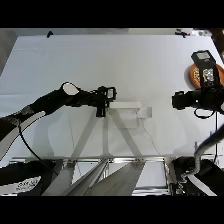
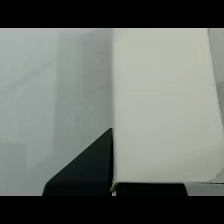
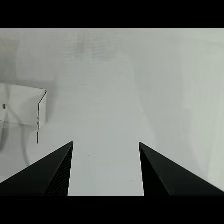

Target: Fold the box and place the chain.

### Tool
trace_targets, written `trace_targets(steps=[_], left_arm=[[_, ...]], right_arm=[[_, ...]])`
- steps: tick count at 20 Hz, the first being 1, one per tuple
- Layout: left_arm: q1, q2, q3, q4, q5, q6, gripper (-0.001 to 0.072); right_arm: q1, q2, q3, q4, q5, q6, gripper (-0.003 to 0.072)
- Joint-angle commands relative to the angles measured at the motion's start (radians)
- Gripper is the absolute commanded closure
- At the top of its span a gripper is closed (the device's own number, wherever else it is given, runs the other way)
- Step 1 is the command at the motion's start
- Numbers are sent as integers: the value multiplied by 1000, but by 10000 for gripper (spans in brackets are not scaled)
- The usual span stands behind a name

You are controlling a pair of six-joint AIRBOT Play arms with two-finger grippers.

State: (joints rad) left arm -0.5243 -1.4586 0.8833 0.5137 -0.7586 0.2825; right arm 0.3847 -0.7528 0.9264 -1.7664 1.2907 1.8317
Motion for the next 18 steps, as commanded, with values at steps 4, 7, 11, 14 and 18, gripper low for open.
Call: trace_targets(steps=[4, 7, 11, 14, 18], left_arm=[[5, -29, 1, 49, -32, -21, 704], [5, -47, 1, 41, -31, -21, 703], [5, -61, 1, 41, -31, -18, 701], [5, -59, 1, 17, -31, -18, 700], [5, -59, 1, 18, -31, -18, 606]], right_arm=[[0, 1, 0, 11, -1, 0, 219], [0, 1, 0, 11, -1, 0, 219], [0, 1, 0, 11, -1, 0, 219], [0, 1, 0, 11, -1, 0, 219], [0, 0, 0, 11, -1, 0, 219]])
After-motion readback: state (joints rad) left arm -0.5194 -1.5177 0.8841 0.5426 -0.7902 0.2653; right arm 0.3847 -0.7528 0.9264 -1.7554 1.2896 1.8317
